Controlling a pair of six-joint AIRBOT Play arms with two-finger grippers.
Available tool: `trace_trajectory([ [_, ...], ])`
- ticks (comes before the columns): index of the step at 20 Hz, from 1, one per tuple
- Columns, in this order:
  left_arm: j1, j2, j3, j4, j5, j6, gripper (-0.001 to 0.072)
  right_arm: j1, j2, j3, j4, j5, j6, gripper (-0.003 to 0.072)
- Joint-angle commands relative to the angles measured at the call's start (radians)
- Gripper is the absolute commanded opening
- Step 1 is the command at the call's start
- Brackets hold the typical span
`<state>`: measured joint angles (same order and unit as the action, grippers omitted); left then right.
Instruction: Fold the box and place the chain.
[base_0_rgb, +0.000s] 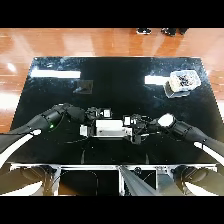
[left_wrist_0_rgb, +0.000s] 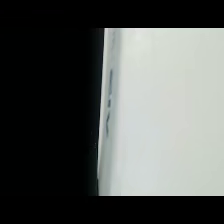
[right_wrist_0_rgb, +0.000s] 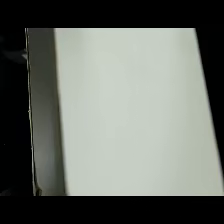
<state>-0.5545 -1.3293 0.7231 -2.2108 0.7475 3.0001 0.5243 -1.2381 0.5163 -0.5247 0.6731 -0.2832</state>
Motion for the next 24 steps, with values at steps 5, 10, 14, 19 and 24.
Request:
trace_trajectory([
  [5, 0.0, 0.0, 0.001, 0.0, 0.0, 0.0, 0.0022, 0.002, -0.001, 0.001, -0.028, -0.015, 0.045, 0.0666],
  [10, 0.0, 0.0, 0.001, 0.0, 0.0, 0.0, 0.0023, 0.002, -0.001, 0.001, -0.028, -0.015, 0.045, 0.0569],
  [14, 0.0, 0.0, 0.001, 0.0, 0.0, 0.0, 0.0023, 0.002, -0.001, 0.001, -0.028, -0.015, 0.045, 0.0557],
  [19, 0.0, 0.0, 0.001, 0.0, 0.0, 0.0, 0.0023, 0.002, -0.001, 0.001, -0.028, -0.015, 0.045, 0.0555],
  [24, 0.0, 0.0, 0.001, 0.0, 0.0, 0.0, 0.0023, 0.002, -0.001, 0.001, -0.028, -0.015, 0.045, 0.0555],
])
